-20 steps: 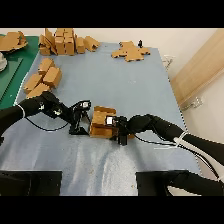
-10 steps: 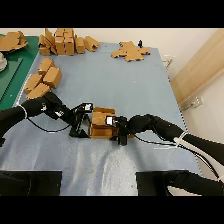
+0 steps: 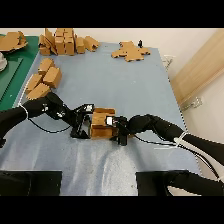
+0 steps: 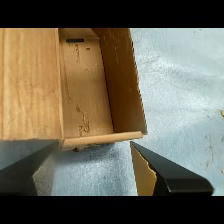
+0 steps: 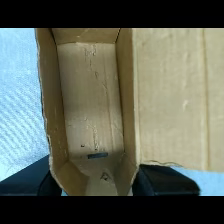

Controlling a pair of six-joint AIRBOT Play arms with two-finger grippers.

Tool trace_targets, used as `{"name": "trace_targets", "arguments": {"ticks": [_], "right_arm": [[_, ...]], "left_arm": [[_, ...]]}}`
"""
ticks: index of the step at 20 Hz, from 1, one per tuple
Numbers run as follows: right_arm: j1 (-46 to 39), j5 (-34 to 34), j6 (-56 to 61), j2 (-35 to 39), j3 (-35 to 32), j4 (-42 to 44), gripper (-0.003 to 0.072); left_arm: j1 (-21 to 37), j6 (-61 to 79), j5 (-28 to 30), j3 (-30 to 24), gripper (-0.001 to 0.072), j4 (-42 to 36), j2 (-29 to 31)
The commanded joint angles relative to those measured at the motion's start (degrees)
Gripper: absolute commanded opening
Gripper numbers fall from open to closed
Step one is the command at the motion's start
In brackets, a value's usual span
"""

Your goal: Fold the box.

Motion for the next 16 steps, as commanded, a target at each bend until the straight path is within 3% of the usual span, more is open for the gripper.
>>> {"name": "trace_targets", "arguments": {"ticks": [1, 16], "right_arm": [[0.02, 0.07, 0.02, 0.0, -0.04, 0.0, 0.0558], [0.02, 0.07, 0.02, 0.0, -0.04, 0.0, 0.0558]], "left_arm": [[-1.09, -0.55, 2.05, -0.04, 0.0699, -0.26, 0.02], [-4.76, -3.67, 6.32, -0.04, 0.0698, -0.7, 0.02]]}}
